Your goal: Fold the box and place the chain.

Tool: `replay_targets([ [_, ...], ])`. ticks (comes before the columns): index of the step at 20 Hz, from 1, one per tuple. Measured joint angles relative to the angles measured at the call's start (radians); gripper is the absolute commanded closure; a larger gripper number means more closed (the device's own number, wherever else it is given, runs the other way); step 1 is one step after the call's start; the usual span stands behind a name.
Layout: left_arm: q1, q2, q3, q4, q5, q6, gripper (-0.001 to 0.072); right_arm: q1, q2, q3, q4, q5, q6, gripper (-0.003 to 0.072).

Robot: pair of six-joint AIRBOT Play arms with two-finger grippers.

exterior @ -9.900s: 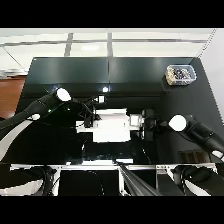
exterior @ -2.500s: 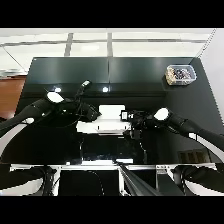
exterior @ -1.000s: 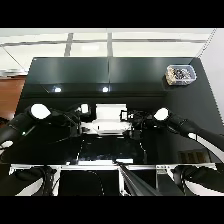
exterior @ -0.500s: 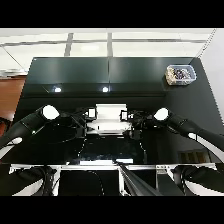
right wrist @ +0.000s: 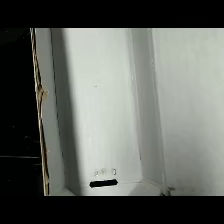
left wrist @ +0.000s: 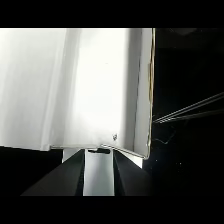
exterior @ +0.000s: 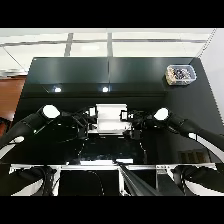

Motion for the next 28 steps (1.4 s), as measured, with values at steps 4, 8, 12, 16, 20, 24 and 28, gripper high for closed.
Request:
replay_targets([
  [4,0.0,-0.035,0.0,-0.072,0.01,0.005,0.049,0.0,0.0,0.0,0.0,0.0,0.0,0.0558],
  [8,-0.011,-0.056,0.0,-0.114,0.021,0.02,0.049,0.0,0.0,0.0,0.0,0.0,0.0,0.0558],
  [12,-0.029,-0.063,0.0,-0.126,0.031,0.026,0.0681,0.0,0.0,0.0,0.0,0.0,0.0,0.0558],
  [16,-0.034,-0.064,0.0,-0.126,0.035,0.038,0.0346,0.0,0.0,0.0,0.0,0.0,0.0,0.0558],
  [20,-0.036,-0.065,0.0,-0.121,0.036,0.045,0.0162,0.0,0.0,0.0,0.0,0.0,0.0,0.0558],
  [24,-0.031,-0.045,0.007,-0.079,0.031,0.0,0.0683,0.0,0.0,0.0,0.0,0.0,0.0,0.0558],
  [28,0.031,0.044,0.053,0.12,-0.047,-0.29,0.0684,0.0,0.0,0.0,0.0,-0.001,0.0,0.0558],
])
